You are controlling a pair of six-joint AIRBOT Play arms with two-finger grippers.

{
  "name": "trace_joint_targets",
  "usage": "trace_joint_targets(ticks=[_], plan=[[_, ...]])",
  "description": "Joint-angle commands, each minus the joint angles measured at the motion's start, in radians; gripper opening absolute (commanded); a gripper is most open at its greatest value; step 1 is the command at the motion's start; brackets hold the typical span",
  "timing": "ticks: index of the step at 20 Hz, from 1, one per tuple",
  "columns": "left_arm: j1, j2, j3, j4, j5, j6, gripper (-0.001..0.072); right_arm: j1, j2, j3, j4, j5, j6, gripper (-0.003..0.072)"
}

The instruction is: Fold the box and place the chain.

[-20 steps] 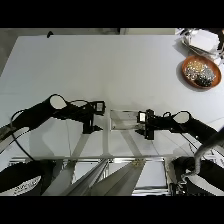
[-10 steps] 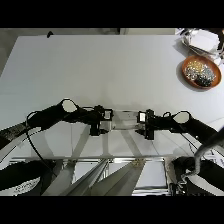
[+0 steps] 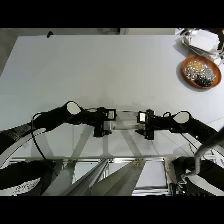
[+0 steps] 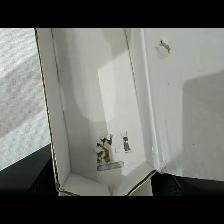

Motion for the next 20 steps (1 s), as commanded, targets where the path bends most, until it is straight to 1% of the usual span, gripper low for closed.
trace_joint_targets(ticks=[1, 3, 5, 6, 7, 8, 9, 20], plan=[[-0.018, -0.026, 0.0, -0.038, 0.025, -0.007, 0.0702, 0.0, 0.001, 0.0, 0.0, 0.0, 0.0, 0.0411], [-0.022, -0.028, 0.0, -0.049, 0.047, -0.007, 0.0698, 0.0, 0.001, 0.0, 0.0, 0.0, 0.0, 0.0411], [-0.022, -0.028, 0.0, -0.061, 0.046, -0.007, 0.069, 0.0, 0.001, 0.0, 0.0, 0.0, 0.0, 0.0411], [-0.022, -0.028, 0.0, -0.063, 0.046, -0.007, 0.0625, 0.0, 0.001, 0.0, 0.0, 0.0, 0.0, 0.0411], [-0.022, -0.028, 0.0, -0.063, 0.04, -0.007, 0.0481, 0.0, 0.001, 0.0, 0.0, 0.0, 0.0, 0.0411], [-0.022, -0.028, 0.0, -0.063, 0.034, -0.006, 0.0376, 0.0, 0.001, 0.0, 0.0, 0.0, 0.0, 0.0411], [-0.023, -0.028, 0.0, -0.063, 0.03, -0.006, 0.0322, 0.0, 0.001, 0.0, 0.0, 0.0, 0.0, 0.0411], [-0.022, -0.028, 0.0, -0.063, 0.03, -0.007, 0.032, 0.0, 0.001, 0.0, 0.0, 0.0, 0.0, 0.0411]])
